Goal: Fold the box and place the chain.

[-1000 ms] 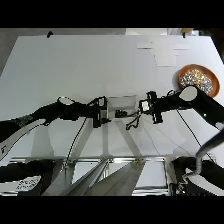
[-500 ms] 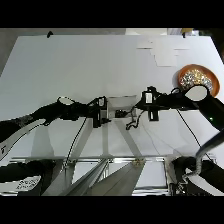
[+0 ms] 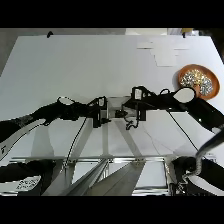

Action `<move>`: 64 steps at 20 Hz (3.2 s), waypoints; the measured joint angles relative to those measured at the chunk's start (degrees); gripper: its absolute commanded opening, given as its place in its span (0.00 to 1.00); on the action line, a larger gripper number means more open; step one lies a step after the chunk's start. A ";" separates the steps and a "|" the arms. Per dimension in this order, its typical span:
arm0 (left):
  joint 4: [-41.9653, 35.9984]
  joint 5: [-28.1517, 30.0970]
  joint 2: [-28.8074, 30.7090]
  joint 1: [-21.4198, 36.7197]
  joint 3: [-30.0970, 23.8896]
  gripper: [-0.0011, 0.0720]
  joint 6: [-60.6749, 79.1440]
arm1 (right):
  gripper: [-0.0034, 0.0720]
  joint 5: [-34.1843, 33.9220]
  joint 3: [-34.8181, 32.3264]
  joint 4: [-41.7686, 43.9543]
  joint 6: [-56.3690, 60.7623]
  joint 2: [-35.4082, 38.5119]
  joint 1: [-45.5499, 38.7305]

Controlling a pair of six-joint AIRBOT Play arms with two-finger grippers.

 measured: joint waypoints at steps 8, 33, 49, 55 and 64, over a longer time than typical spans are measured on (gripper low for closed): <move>0.00 -0.02 0.00 0.00 -0.02 0.03 -0.02 | 0.49 -1.33 0.00 -10.78 15.61 -0.83 1.44; 0.00 0.00 0.00 0.00 -0.02 0.03 -0.02 | 0.42 4.96 -11.52 -24.00 51.65 10.67 8.13; 0.00 -0.02 0.00 0.02 -0.02 0.03 -0.02 | 0.37 -3.63 -12.20 -28.94 61.07 1.84 8.94; 0.00 0.00 0.00 0.00 -0.02 0.03 -0.02 | 0.33 -4.07 -12.37 -30.10 59.98 1.70 8.96; 0.00 -0.02 0.00 0.00 -0.02 0.03 0.00 | 0.33 -5.66 -12.44 -30.53 57.94 1.25 10.73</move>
